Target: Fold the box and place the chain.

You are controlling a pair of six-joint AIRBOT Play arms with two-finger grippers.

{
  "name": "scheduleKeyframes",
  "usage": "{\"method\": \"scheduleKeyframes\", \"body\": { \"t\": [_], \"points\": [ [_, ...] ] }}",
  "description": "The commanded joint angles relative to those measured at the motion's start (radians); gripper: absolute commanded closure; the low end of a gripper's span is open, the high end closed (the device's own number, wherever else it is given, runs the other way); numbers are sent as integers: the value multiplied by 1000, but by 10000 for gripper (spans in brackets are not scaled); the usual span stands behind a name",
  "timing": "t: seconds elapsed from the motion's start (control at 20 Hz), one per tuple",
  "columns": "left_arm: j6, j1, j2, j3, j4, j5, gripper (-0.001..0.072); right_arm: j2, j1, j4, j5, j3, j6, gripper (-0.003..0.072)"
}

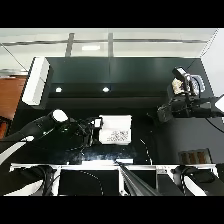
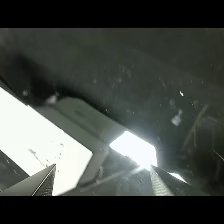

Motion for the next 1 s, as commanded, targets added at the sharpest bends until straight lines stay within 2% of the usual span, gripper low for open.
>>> {"method": "scheduleKeyframes", "body": {
  "t": [0.0, 0.2, 0.3, 0.45, 0.6, 0.7, 0.8, 0.95],
  "points": [
    [2, -1, -1, 0, 0, 3, 309, -21, 32, 38, -112, 0, 55, -23],
    [1, -1, -1, 0, -1, 5, 309, -196, 146, 61, -349, 20, 56, -23],
    [1, -1, -1, 0, 0, 4, 308, -311, 167, 82, -389, 59, 53, -21],
    [0, -1, -1, 0, 0, 5, 308, -404, 200, 98, -299, 74, -50, -15],
    [-2, -1, -1, 0, -1, 6, 307, -402, 214, 121, -62, 85, -345, -15],
    [-2, -1, -1, 0, -1, 7, 307, -393, 214, 121, 34, 116, -401, -15],
    [-2, -1, -1, 0, -1, 7, 307, -390, 224, 127, 90, 147, -402, -15],
    [-2, -1, -1, 0, -2, 7, 307, -390, 258, 74, 93, 151, -408, -16]
  ]
}}
